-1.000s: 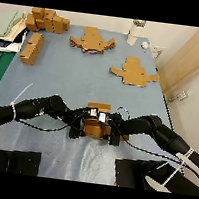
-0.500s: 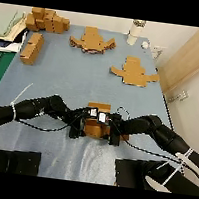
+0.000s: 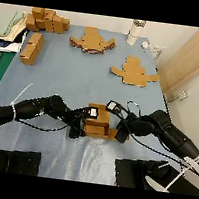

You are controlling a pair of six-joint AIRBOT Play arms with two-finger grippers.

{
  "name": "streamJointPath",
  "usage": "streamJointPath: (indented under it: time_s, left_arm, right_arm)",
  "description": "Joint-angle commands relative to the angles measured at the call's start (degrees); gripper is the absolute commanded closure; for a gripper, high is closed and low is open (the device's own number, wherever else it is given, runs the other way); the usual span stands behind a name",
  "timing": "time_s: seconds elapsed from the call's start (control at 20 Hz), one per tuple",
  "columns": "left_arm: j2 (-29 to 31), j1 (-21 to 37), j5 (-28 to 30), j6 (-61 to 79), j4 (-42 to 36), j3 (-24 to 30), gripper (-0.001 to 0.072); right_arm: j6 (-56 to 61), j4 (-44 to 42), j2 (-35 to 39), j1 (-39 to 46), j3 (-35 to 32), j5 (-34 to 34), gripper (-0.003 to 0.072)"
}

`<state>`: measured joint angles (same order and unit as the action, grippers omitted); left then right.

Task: Fold the box.

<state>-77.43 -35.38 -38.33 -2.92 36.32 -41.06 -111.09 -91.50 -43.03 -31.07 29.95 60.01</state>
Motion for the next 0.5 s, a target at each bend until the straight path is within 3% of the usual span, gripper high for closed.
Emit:
streamJointPath:
  time_s: [0.0,0.05,0.15,0.45]
  left_arm:
    - [0.0,0.0,0.0,0.1,0.1,-0.1,0.0290]
    - [0.0,0.0,0.0,0.1,0.1,-0.1,0.0290]
    - [0.0,0.0,0.0,0.1,0.1,-0.1,0.0290]
    - [0.0,0.0,0.0,0.1,0.1,-0.1,0.0290]
  right_arm:
    - [34.1,16.8,3.9,0.2,1.6,8.1,0.0683]
    - [42.6,19.7,4.3,1.0,1.4,9.7,0.0684]
    - [47.2,17.8,3.6,3.2,-0.3,10.7,0.0684]
    - [39.7,-6.3,-2.9,4.5,-6.3,-1.6,0.0685]
